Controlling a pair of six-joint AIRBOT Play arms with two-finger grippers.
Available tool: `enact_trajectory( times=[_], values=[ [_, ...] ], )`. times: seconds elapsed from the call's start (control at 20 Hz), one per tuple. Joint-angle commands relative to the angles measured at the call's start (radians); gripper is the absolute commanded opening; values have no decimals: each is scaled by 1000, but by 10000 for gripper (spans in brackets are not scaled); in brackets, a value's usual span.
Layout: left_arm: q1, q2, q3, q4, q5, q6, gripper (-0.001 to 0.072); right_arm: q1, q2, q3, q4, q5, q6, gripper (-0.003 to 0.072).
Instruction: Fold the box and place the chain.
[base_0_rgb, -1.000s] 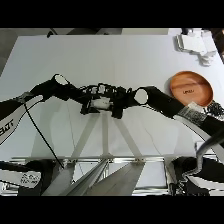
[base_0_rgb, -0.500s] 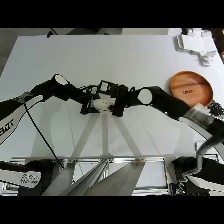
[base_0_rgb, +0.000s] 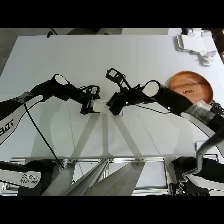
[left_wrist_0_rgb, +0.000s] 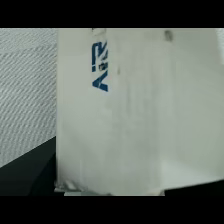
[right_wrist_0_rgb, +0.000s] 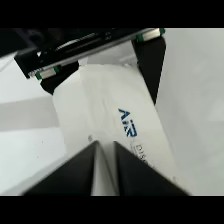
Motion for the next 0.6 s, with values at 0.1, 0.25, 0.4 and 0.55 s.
enact_trajectory(
  times=[0.1, 0.25, 0.4, 0.55],
  values=[
    [0, 0, 0, 0, 0, 0, 433, -3, -25, 0, -112, -1, 2, 330],
    [0, 0, 0, 0, 0, 0, 433, -3, -18, 0, -134, -16, -5, 329],
    [0, 0, 0, 0, 0, 0, 433, -3, -18, 0, -217, -33, -17, 233],
    [0, 0, 0, 0, 0, 0, 433, 6, 1, 0, -234, -64, -16, 229]
  ],
)
